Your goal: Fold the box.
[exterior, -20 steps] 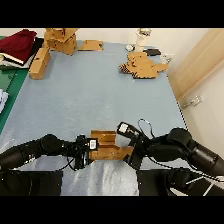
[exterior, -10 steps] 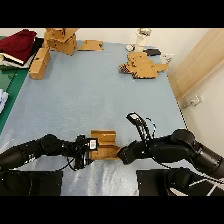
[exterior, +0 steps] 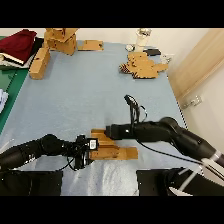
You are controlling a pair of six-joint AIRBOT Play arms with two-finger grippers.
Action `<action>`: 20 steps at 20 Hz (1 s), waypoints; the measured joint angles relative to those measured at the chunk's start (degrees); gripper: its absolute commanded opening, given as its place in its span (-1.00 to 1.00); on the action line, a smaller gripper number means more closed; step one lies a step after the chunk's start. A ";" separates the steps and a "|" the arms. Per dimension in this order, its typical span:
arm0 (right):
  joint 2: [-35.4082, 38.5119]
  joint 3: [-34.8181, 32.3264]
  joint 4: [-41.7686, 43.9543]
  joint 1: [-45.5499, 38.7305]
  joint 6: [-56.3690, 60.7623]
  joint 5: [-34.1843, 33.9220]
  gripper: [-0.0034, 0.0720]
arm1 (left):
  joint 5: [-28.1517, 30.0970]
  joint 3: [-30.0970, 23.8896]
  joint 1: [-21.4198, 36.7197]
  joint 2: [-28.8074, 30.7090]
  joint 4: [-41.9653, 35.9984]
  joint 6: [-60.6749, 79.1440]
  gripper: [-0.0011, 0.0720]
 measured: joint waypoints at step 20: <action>-15.41 4.31 -7.21 -1.36 -13.75 -4.85 -0.90 | -0.02 0.00 0.00 0.00 0.00 0.00 0.67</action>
